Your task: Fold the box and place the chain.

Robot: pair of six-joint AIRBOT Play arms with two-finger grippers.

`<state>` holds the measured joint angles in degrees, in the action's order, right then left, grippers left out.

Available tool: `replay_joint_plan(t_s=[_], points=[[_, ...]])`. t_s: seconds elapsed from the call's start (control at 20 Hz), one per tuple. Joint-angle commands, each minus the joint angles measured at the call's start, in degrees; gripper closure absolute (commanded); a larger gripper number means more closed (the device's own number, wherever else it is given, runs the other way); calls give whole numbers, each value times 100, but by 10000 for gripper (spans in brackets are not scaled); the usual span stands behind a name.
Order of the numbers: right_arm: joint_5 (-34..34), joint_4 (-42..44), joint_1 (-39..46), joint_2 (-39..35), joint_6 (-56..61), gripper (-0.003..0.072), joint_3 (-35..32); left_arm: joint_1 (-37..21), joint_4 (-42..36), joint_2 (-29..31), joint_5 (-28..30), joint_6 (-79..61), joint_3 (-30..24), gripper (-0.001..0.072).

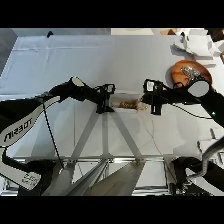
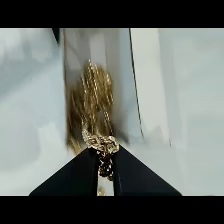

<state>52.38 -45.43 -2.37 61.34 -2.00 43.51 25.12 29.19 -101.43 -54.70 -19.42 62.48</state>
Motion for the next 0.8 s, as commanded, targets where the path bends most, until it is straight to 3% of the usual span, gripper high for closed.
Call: replay_joint_plan(t_s=[0.0,0.2,0.75], points=[[-391,933,-306,-72,44,678,7,-2,2,0,0,-2,-2,522],[-992,1600,-656,-24,4,678,7,-2,2,2,0,-2,-2,522],[-822,1703,-927,820,4,677,4,-2,2,0,0,-2,0,522]])
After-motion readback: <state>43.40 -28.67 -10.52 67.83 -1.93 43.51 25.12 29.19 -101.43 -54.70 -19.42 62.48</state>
